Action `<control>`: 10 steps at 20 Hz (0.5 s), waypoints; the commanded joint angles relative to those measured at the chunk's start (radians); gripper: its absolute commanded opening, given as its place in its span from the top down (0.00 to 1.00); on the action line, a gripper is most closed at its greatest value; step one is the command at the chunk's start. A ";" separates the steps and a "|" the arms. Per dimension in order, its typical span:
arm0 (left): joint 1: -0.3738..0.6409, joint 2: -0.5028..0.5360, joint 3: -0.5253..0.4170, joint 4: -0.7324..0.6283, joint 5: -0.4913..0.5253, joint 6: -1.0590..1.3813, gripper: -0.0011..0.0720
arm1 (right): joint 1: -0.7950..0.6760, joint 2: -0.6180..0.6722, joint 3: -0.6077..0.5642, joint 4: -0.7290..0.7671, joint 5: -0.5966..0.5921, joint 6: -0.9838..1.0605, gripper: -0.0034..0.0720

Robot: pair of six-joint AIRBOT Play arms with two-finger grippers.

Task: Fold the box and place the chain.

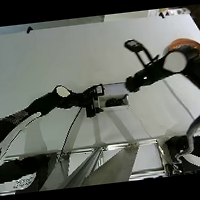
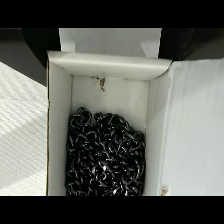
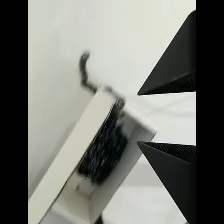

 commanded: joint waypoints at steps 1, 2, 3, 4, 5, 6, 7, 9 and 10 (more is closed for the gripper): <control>0.000 0.000 0.000 0.000 0.000 0.000 0.45 | -0.166 0.033 -0.003 -0.028 0.065 -0.293 0.63; 0.000 0.000 0.000 0.000 0.000 0.000 0.45 | -0.198 0.022 -0.011 -0.018 0.021 -0.423 0.63; 0.000 0.000 0.000 0.000 0.001 0.000 0.45 | -0.214 0.003 -0.018 -0.005 -0.029 -0.541 0.63; 0.000 0.000 0.000 0.000 0.000 0.000 0.45 | -0.219 -0.031 -0.019 0.003 -0.074 -0.666 0.63; 0.000 0.000 0.000 0.000 0.001 0.000 0.45 | -0.218 -0.074 -0.019 0.014 -0.103 -0.784 0.63; 0.000 0.000 0.000 0.000 0.000 0.000 0.45 | -0.217 -0.128 -0.019 0.052 -0.110 -0.927 0.63; 0.000 0.000 0.000 0.000 0.000 0.000 0.45 | -0.217 -0.185 -0.019 0.096 -0.105 -1.050 0.63; 0.000 0.000 0.000 0.000 0.000 0.000 0.45 | -0.217 -0.294 -0.019 0.172 -0.092 -1.200 0.66; 0.000 0.000 0.000 0.000 0.001 0.000 0.45 | -0.217 -0.339 -0.019 0.185 -0.092 -1.226 0.66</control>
